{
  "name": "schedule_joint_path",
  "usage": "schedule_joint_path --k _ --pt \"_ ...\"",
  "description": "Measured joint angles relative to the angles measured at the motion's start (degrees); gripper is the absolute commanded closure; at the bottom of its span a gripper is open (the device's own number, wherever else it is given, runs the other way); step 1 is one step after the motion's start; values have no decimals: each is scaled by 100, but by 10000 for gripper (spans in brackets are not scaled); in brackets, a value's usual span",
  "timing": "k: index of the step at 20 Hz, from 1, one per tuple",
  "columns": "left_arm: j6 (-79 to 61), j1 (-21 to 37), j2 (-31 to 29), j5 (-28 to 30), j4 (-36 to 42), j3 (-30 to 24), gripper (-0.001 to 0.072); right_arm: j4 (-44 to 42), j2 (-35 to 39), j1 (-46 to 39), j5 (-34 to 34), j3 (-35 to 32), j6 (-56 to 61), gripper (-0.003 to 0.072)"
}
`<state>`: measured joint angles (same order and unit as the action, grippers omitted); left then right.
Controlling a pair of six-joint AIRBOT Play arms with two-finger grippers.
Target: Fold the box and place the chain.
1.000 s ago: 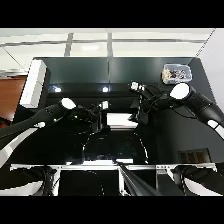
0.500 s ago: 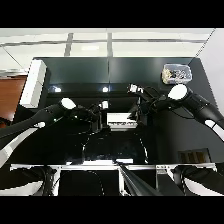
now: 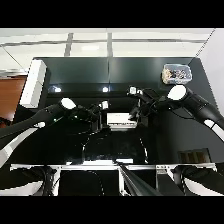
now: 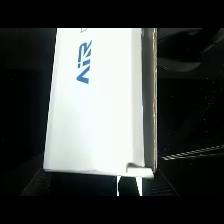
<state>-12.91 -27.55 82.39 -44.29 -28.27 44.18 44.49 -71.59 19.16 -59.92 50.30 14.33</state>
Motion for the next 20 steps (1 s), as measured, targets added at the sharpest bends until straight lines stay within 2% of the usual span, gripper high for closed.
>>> schedule_joint_path --k 13,14,15,20 --pt "4 0 0 -4 0 0 95 166 -4 0 -76 -9 0 448" --pt "4 0 0 -4 -2 0 94 192 -4 0 -90 -22 0 432" --pt "7 0 0 -4 -2 0 94 203 -4 0 -98 -39 2 366" --pt "4 0 0 -7 -2 0 94 245 -4 0 -122 -149 26 369"
